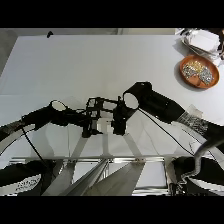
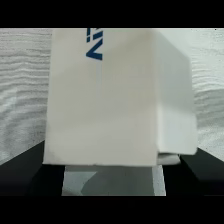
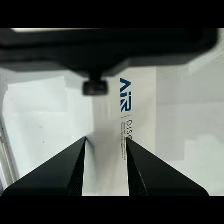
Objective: Fold the box and place the chain.
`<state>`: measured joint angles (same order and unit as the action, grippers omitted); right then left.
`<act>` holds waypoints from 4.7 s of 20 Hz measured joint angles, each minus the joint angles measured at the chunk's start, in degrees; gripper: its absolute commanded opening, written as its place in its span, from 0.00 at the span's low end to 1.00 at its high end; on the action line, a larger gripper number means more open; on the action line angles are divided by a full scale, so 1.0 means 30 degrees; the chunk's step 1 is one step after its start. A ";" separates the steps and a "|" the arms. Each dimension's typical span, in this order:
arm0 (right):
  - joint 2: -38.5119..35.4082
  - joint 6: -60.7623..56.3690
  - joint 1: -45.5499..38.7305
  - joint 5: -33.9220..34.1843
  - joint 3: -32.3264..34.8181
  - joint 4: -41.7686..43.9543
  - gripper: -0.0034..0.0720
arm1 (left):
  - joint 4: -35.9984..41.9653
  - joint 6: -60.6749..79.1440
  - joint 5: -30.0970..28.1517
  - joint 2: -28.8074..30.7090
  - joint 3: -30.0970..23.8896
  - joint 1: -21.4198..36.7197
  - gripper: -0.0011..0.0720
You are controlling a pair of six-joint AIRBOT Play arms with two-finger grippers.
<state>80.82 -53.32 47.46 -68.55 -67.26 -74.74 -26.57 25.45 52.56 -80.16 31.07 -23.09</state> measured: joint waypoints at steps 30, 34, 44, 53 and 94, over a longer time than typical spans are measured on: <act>-0.0401 -0.2229 0.1100 0.1377 0.1239 -0.1253 0.51 | -0.0036 0.0102 -0.0015 0.0007 0.0000 0.0000 0.39; -0.1064 -0.2237 0.1115 0.1625 0.1239 -0.1086 0.51 | -0.0029 0.0051 -0.0015 0.0007 0.0000 0.0000 0.39; -0.3249 -0.2929 0.1035 0.1654 0.1341 -0.0517 0.06 | -0.0007 0.0022 -0.0007 0.0007 0.0000 0.0000 0.39; -0.5187 -0.7373 0.1719 1.0630 0.7417 0.1020 0.06 | -0.0007 0.0022 -0.0007 0.0007 0.0000 0.0007 0.39; -0.6171 -0.8779 0.3789 1.8892 1.3733 0.1705 0.06 | 0.0000 0.0007 0.0000 0.0007 -0.0015 -0.0015 0.39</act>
<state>62.30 -79.66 58.83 -11.88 -26.06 -69.63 -26.57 25.47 52.56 -80.14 31.03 -23.14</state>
